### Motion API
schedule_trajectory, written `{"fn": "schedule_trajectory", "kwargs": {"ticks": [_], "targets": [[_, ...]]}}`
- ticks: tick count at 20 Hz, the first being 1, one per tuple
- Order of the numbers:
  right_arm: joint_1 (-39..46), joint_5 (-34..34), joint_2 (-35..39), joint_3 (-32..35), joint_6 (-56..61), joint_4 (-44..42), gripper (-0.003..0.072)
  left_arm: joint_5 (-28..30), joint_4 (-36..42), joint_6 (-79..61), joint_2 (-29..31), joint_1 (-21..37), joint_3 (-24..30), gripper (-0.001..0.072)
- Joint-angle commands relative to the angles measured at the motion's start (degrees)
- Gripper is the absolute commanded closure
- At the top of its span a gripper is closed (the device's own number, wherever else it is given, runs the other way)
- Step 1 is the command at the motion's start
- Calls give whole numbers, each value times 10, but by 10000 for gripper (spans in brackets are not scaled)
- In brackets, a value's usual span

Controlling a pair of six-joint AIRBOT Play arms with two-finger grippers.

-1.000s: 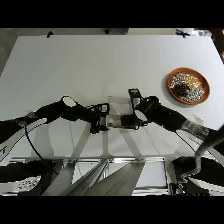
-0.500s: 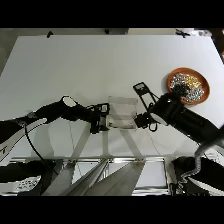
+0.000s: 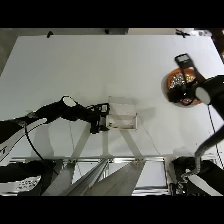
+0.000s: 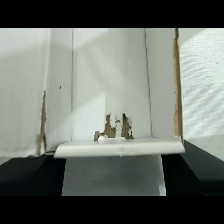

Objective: Fold the box and place the chain.

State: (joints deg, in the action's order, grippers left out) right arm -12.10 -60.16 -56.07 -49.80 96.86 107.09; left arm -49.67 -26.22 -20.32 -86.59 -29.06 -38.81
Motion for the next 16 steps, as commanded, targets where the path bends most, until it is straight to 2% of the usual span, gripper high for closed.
{"fn": "schedule_trajectory", "kwargs": {"ticks": [1, 3, 5, 9, 16], "targets": [[173, 121, -45, 0, -130, -109, 176, -3, 0, 0, 0, 0, 0, 507], [228, 162, -99, 0, -193, -172, 176, -3, 0, 0, 0, 0, 0, 507], [249, 195, -156, -10, -213, -211, 176, -3, 0, 0, 0, 0, 0, 507], [249, 191, -264, -60, -238, -253, 175, -3, 0, 0, 0, 0, 0, 507], [249, 190, -317, -73, -232, -248, 192, -3, 0, 0, 0, 0, 0, 507]]}}
